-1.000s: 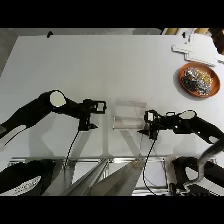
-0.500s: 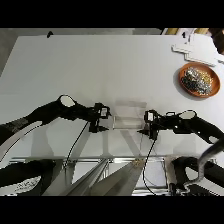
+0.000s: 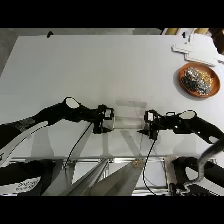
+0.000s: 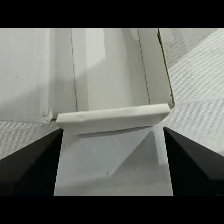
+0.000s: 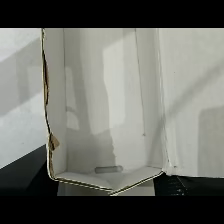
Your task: Fold the box and place the chain.
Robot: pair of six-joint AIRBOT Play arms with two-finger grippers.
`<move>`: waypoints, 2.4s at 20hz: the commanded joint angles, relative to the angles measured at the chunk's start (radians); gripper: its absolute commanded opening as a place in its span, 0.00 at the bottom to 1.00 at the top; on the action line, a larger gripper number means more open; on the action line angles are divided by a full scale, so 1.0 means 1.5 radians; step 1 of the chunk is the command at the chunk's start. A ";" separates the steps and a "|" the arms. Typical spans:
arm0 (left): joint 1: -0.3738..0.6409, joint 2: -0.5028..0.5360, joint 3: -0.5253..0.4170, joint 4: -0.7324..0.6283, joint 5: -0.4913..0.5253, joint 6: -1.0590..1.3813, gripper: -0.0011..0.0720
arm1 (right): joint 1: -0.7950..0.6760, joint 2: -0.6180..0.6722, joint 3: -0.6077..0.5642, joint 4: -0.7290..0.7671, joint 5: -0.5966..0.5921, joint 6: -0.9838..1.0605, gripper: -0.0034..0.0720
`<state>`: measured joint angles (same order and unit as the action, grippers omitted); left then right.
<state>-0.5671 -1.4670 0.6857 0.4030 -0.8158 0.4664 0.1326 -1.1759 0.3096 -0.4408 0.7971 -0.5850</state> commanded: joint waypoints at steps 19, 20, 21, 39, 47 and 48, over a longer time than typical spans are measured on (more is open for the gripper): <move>-0.027 -0.065 0.049 -0.016 -0.017 -0.049 0.97 | 0.000 0.000 0.000 0.000 0.000 0.000 0.59; -0.024 -0.063 0.047 -0.017 -0.018 -0.049 0.97 | 0.000 0.000 0.000 0.000 0.000 0.000 0.59; -0.022 -0.062 0.044 -0.017 -0.018 -0.049 0.97 | 0.000 0.000 0.000 0.000 0.000 0.000 0.59; -0.022 -0.053 0.031 -0.014 -0.023 -0.032 0.30 | 0.000 0.000 0.000 0.000 0.000 0.000 0.59; -0.022 -0.053 0.031 -0.014 -0.023 -0.032 0.30 | 0.000 0.000 0.000 0.005 0.000 0.000 0.59; -0.022 -0.053 0.031 -0.014 -0.023 -0.032 0.30 | 0.000 0.000 0.000 0.016 -0.003 0.000 0.58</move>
<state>-0.5991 -1.5471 0.7326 0.3813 -0.8497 0.4187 0.1337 -1.1763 0.3084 -0.4351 0.7979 -0.5861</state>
